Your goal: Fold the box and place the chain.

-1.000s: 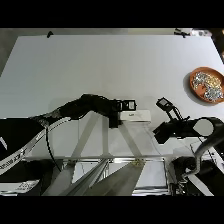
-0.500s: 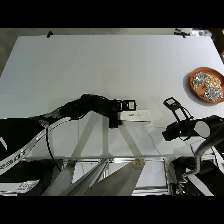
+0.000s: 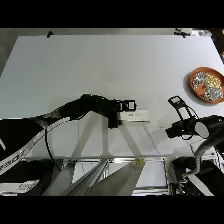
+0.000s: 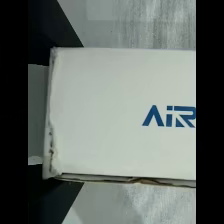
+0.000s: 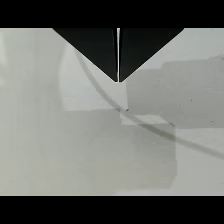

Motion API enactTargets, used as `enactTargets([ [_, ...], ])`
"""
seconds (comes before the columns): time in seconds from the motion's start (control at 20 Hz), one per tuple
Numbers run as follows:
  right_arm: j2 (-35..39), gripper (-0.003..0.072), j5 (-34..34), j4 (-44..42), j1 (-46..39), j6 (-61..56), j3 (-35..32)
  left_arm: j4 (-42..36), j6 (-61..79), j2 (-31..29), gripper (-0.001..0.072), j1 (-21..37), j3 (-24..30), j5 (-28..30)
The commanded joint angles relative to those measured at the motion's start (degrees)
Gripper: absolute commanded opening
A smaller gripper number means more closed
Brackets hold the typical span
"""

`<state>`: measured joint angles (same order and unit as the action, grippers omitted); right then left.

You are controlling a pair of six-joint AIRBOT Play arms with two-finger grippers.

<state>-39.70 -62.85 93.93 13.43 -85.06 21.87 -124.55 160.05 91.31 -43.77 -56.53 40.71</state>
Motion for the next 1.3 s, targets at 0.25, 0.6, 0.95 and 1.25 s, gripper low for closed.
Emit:
enactTargets([
  [0.25, 0.04, 0.0016, 0.09, 0.50, 0.00, -0.61, 0.07, 3.17, -14.91, -9.33, 0.0004, 8.26, -0.13, -5.35],
  [0.6, 0.04, 0.0016, 0.90, -0.04, 0.02, -0.63, 0.04, 31.26, -55.23, -13.20, 0.0004, 27.12, -0.11, 4.61],
  [0.95, 0.04, 0.0016, 0.87, -1.62, 0.02, -0.63, 0.04, 31.69, -58.58, -13.84, 0.0003, 47.71, -0.09, 14.45],
  [1.25, 0.04, 0.0016, 0.70, -2.08, 0.02, -0.63, 0.04, 31.67, -58.77, -13.81, 0.0004, 55.91, 1.01, 16.11],
])
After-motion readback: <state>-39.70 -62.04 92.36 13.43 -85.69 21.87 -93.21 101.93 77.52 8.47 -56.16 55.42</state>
